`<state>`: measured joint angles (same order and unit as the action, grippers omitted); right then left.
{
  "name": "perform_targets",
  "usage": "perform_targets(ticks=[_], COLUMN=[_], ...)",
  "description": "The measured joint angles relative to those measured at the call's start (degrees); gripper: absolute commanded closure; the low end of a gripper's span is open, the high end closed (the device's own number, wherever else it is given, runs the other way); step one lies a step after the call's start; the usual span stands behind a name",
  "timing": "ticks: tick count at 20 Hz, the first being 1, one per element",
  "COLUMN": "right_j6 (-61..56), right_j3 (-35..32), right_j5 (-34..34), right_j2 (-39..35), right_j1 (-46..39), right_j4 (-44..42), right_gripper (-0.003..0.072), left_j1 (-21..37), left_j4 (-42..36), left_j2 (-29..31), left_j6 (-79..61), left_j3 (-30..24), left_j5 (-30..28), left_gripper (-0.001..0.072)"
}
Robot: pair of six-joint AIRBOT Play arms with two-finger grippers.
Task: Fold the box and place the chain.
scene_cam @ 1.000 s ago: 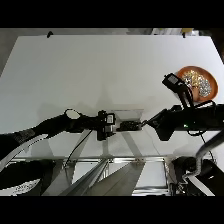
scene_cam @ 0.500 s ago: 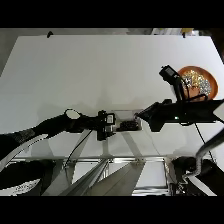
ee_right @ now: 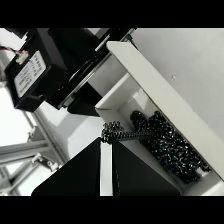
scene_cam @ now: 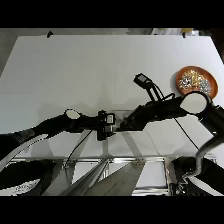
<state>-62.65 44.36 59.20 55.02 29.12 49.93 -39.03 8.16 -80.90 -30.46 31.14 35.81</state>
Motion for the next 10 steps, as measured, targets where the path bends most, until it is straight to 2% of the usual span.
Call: perform_targets(ticks=[4,5,7,8,10], right_j6=[0.79,1.42,2.51,2.91,3.50], right_j3=[0.22,0.87,3.93,6.38,11.43], right_j5=[-1.03,-0.83,1.33,3.28,7.23], right_j2=[2.99,3.52,5.03,6.19,8.81], right_j1=[2.05,2.27,2.10,1.77,1.33], right_j4=[1.46,1.73,2.75,3.32,4.37], right_gripper=[0.0654,0.0609,0.0432,0.0396,0.0388], left_j1=[0.00,0.00,0.00,0.00,0.00], left_j4=[0.00,0.00,0.00,0.00,0.00], left_j2=[0.00,0.00,0.00,0.00,0.00], left_j6=[-0.02,0.00,-0.02,-0.02,-0.02], left_j3=[0.00,0.00,0.00,0.00,0.00], left_j5=[0.00,0.00,0.00,0.00,0.00], left_gripper=[0.0539,0.0539,0.0539,0.0539,0.0539])
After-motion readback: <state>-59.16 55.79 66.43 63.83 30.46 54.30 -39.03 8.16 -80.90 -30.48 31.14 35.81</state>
